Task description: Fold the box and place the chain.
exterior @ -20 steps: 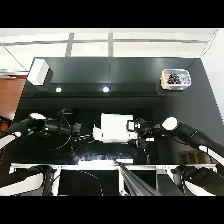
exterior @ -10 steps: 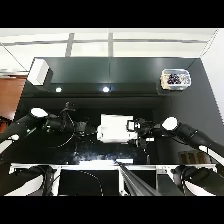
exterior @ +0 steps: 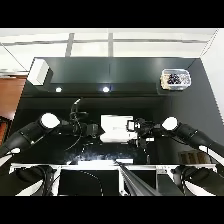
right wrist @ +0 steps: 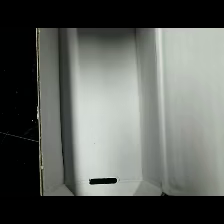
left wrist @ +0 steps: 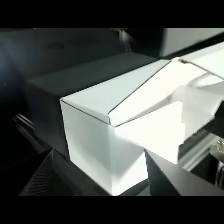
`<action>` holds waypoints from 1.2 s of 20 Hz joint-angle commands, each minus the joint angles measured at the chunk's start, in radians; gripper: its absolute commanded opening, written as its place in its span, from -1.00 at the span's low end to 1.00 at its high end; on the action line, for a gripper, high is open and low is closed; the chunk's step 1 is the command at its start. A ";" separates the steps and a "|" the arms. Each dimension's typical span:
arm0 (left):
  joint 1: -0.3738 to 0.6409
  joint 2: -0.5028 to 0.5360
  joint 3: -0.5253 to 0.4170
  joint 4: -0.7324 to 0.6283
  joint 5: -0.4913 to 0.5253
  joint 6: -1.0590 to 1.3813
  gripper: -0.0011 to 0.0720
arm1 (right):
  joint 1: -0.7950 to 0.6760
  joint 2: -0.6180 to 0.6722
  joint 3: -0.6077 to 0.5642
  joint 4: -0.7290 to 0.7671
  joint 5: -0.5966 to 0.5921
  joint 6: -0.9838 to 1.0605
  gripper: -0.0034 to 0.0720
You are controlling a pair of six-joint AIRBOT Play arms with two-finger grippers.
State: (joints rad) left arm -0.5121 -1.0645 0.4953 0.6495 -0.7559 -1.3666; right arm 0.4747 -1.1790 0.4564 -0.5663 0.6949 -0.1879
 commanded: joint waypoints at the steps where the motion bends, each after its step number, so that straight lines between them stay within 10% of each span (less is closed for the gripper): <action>1: -0.102 0.005 0.013 0.101 0.152 -0.196 0.79 | 0.001 0.000 0.000 0.000 0.000 0.000 0.36; 9: -0.210 -0.031 0.140 0.572 0.005 -0.640 0.79 | 0.001 0.000 0.000 0.000 0.000 0.000 0.36; 18: -0.332 -0.250 0.354 0.784 -0.234 -0.871 0.74 | 0.001 0.000 0.000 0.000 0.000 0.000 0.36; 24: -0.396 -0.321 0.447 0.842 -0.255 -0.950 0.11 | 0.001 0.000 0.000 0.000 0.000 0.000 0.36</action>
